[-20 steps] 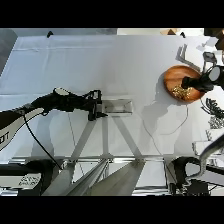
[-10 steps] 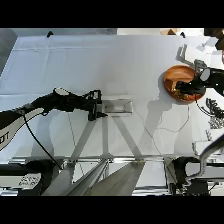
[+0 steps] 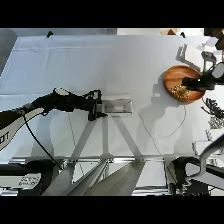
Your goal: Fold the box and place the chain.
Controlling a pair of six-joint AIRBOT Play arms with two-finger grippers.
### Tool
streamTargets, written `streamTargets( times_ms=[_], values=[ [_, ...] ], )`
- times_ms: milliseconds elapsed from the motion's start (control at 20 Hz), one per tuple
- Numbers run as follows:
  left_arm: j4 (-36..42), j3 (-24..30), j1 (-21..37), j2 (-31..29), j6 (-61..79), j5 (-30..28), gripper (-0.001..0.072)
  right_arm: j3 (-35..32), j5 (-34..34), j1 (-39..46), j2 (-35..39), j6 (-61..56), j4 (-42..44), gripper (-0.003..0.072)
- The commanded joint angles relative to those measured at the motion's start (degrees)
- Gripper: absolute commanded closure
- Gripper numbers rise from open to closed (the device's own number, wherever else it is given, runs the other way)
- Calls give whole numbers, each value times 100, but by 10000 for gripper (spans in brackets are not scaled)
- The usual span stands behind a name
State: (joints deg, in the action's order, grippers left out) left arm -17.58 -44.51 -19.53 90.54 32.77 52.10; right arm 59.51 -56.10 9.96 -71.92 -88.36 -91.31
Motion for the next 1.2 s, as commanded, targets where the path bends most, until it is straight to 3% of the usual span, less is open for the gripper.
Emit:
streamTargets(
  times_ms=[0,350,600,1150],
  values=[
    [-2,-4,2,-2,2,0,318,0,-741,-278,892,658,7,677],
    [-2,-4,4,-2,0,0,318,-28,-1419,-1670,2208,321,22,678],
    [-2,-4,2,-2,0,0,318,-28,-1591,-2684,2439,-17,57,678],
    [-2,-4,2,-2,2,-2,318,-28,-216,-4304,2295,-520,350,677]
  ],
)
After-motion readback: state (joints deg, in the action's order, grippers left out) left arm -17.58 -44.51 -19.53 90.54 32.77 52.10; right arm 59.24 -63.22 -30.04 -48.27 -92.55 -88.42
